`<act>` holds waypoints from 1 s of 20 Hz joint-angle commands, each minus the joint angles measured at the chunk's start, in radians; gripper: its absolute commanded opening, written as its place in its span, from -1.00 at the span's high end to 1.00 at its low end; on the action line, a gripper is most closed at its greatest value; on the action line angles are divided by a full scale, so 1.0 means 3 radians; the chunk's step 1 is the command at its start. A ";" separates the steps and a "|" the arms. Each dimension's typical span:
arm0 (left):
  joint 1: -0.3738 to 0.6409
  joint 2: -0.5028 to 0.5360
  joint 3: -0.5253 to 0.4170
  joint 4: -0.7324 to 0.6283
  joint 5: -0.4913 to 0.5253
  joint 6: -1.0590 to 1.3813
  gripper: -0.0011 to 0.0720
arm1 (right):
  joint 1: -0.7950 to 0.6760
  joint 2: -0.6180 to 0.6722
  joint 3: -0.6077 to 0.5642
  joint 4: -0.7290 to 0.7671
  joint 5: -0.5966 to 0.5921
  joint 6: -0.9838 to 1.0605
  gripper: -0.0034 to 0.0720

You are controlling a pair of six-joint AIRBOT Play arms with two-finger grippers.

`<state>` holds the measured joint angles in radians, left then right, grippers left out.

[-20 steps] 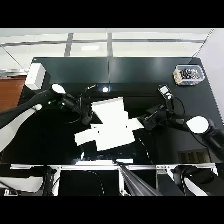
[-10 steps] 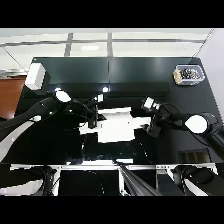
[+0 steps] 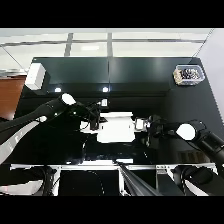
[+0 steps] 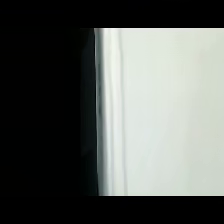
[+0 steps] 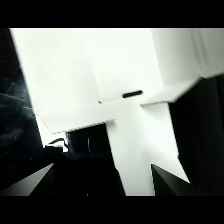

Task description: Fold the box and place the chain.

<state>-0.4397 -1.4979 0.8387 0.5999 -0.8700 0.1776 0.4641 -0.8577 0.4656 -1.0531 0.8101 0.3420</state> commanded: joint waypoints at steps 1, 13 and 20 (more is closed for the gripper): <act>-0.0004 -0.0031 0.0000 0.0009 0.0009 0.0006 0.89 | 0.0097 -0.0150 -0.0041 0.0198 -0.0047 -0.0248 -0.96; -0.0004 -0.0031 0.0000 0.0008 -0.0011 0.0006 0.89 | 0.0366 -0.0552 0.0039 0.0598 -0.0622 -0.0567 -0.96; -0.0004 -0.0031 0.0000 0.0008 -0.0017 0.0006 0.89 | 0.0042 -0.0530 0.0347 0.0501 -0.0619 -0.0559 -0.96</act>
